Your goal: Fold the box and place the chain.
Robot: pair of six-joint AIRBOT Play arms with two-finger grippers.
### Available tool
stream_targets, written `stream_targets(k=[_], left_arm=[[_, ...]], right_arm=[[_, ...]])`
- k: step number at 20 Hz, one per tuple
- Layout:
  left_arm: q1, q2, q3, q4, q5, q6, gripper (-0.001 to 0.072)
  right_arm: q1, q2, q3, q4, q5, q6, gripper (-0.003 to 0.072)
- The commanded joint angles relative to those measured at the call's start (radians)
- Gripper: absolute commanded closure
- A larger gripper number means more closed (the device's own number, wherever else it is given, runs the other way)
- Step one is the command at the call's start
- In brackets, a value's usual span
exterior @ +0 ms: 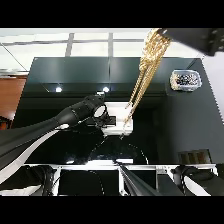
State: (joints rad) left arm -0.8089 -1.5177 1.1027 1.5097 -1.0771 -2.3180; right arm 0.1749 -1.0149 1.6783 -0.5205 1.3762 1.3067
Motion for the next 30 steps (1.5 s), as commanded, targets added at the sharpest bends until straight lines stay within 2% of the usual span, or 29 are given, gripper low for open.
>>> stream_targets(k=[1, 10, 14, 20, 22, 26, 29, 30], left_arm=[[0.001, 0.000, 0.001, 0.000, 0.000, 0.000, 0.0681], [0.001, 0.000, 0.001, 0.000, 0.000, 0.000, 0.0682], [0.001, 0.000, 0.001, 0.000, 0.000, 0.000, 0.0681], [0.001, 0.000, 0.001, 0.000, 0.000, 0.000, 0.0681], [0.001, 0.000, 0.001, 0.000, 0.000, 0.000, 0.0681], [0.001, 0.000, 0.001, 0.000, 0.000, 0.000, 0.0681], [0.001, 0.000, 0.001, 0.000, 0.000, 0.000, 0.0681], [0.001, 0.000, 0.001, 0.000, -0.001, 0.000, 0.0681]], right_arm=[[0.043, -0.006, -0.071, -0.037, -0.011, 0.008, 0.0673], [0.049, -0.006, -0.337, -0.038, 0.004, 0.010, 0.0673], [0.098, -0.006, -0.447, -0.043, -0.026, 0.008, 0.0673], [0.131, -0.006, -0.592, -0.203, -0.081, 0.046, 0.0673], [0.151, -0.006, -0.664, -0.209, -0.126, 0.052, 0.0672], [0.226, -0.035, -0.795, -0.224, -0.322, 0.050, 0.0672], [0.241, -0.084, -0.805, -0.245, -0.371, 0.050, 0.0670], [0.238, -0.085, -0.805, -0.252, -0.388, 0.050, 0.0636]])
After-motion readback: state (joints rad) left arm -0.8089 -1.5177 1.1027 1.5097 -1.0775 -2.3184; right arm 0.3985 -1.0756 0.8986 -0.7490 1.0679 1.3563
